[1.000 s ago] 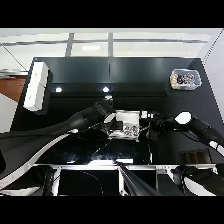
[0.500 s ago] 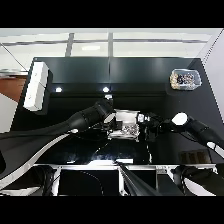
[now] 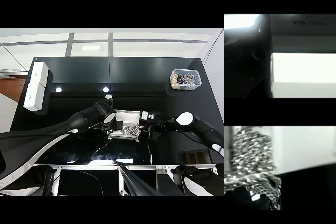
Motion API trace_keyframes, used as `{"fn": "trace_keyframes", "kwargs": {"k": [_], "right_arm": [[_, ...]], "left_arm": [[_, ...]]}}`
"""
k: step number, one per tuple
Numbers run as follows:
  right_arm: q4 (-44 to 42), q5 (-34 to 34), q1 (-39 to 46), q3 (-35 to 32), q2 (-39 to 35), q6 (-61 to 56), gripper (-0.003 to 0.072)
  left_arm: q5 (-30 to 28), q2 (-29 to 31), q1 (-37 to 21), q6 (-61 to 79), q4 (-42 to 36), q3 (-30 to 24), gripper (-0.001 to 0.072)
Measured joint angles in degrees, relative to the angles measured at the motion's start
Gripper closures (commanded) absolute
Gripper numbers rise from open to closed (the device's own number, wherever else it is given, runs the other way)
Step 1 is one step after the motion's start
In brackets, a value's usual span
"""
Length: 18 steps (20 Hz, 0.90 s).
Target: Fold the box and place the chain.
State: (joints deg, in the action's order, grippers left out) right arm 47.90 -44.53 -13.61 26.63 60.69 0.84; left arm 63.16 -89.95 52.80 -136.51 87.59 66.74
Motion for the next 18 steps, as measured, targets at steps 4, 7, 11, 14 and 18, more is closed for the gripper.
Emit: {"fn": "trace_keyframes", "kwargs": {"k": [4, 7, 11, 14, 18], "right_arm": [[-0.48, -2.80, 2.80, 1.62, -7.76, -8.04, 0.0646], [-0.74, -7.21, 3.50, 4.70, -13.97, -16.15, 0.0646], [-1.97, -13.27, 3.80, 10.05, -20.20, -27.17, 0.0646], [-5.14, -16.98, 3.02, 11.76, -21.38, -33.81, 0.0643], [-6.99, -18.10, -1.16, 11.47, -18.97, -39.71, 0.0144]], "left_arm": [[0.02, 0.00, 0.00, -0.04, 0.00, 0.00, 0.0677], [0.04, 0.00, 0.00, -0.11, 0.00, 0.00, 0.0676], [0.07, -0.02, 0.00, -0.09, 0.00, 0.00, 0.0676], [0.09, 0.00, 0.00, -0.09, 0.00, 0.00, 0.0676], [0.11, 0.00, 0.00, -0.07, 0.00, 0.00, 0.0677]]}}
